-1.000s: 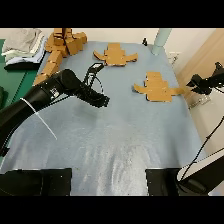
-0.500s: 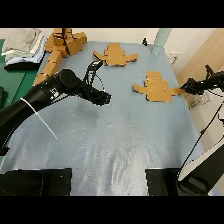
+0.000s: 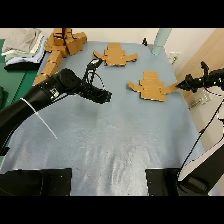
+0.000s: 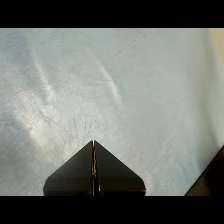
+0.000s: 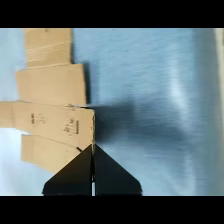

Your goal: Fold the box.

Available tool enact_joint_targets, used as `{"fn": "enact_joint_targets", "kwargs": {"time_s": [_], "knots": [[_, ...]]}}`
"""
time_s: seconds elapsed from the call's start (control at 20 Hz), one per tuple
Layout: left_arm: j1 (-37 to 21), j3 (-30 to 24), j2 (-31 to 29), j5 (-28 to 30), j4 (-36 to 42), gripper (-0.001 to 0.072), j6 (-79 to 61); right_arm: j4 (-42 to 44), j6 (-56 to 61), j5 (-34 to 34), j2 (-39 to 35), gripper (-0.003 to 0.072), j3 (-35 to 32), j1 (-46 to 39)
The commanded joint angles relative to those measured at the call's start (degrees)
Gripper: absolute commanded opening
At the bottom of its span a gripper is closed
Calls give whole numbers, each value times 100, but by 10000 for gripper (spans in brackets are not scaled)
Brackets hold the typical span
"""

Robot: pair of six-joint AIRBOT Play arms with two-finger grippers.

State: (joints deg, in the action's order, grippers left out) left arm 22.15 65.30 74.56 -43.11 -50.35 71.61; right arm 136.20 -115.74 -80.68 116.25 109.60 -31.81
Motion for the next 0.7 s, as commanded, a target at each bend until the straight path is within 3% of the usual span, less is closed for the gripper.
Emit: {"fn": "enact_joint_targets", "kwargs": {"time_s": [0.0, 0.2, 0.35, 0.65], "knots": [[-13, 13, 2, 96, 199, 13, 2, 376, 83, -15, -570, 2, -636, 291], [-22, 11, -96, -24, 413, 11, -24, 352, 79, 837, -1978, 2, -2586, 841], [-144, -63, -306, -525, 190, 11, -26, 304, 70, 1563, -3259, 2, -4387, 1340], [-826, -1290, -1335, -1290, 439, 11, -518, -286, 671, 2433, -5897, 1, -7324, 2138]]}}
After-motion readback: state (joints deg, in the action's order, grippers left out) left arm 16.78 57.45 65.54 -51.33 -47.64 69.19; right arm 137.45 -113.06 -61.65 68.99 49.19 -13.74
